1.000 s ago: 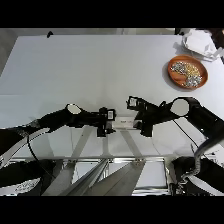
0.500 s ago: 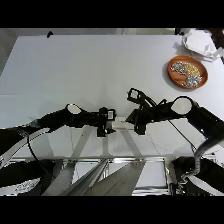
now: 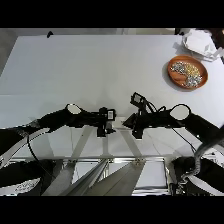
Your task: Fold the box and place the chain.
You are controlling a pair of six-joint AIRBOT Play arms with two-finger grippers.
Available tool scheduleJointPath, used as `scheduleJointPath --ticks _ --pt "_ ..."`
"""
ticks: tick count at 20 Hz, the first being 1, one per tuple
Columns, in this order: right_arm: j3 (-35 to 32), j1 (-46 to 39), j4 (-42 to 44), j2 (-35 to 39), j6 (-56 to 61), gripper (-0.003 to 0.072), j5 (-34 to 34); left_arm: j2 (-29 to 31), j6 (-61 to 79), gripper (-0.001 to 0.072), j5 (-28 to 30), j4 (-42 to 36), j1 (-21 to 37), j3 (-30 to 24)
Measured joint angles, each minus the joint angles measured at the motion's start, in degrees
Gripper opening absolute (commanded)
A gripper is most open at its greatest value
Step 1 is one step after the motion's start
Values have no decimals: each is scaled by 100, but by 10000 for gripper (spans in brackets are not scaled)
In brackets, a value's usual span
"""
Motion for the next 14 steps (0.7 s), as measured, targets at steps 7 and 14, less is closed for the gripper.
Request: scheduleJointPath --ticks 7,14 --pt "-179 -2 173 -267 -269 8 -15 0 2 86 0 4 0 0" --pt "-374 -4 251 -315 -540 9 -66 0 4 86 0 7 0 0"
